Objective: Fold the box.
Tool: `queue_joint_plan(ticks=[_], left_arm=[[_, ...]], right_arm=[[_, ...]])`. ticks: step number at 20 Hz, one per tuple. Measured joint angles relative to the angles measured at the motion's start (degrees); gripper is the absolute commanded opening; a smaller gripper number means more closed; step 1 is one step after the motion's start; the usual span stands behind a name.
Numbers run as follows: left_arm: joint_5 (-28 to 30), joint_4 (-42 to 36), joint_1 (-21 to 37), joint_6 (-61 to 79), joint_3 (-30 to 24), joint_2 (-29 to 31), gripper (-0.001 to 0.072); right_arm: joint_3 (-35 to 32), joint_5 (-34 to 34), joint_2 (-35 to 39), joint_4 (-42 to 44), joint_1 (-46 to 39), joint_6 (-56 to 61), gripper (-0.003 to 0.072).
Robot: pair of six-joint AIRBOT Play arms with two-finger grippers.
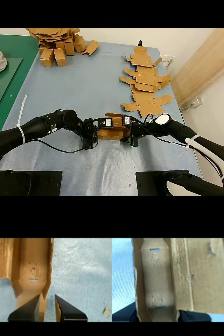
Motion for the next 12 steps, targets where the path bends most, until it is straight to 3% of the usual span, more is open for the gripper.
queue_joint_plan(ticks=[5,6,8,12], left_arm=[[0.46,2.67,0.15,-1.66,0.17,0.0,0.0282],[0.72,2.97,0.2,-1.88,0.39,0.0,0.031],[1.22,3.26,0.31,-2.01,0.94,0.0,0.0479],[2.6,3.63,0.57,-2.25,1.51,0.0,0.0482]], right_arm=[[0.0,0.0,0.0,-0.02,0.0,0.0,0.052],[0.0,0.0,0.0,0.0,0.0,0.0,0.052],[0.0,0.0,0.0,0.0,0.0,0.0,0.0521],[0.0,0.02,0.0,0.0,0.0,0.0,0.052]])
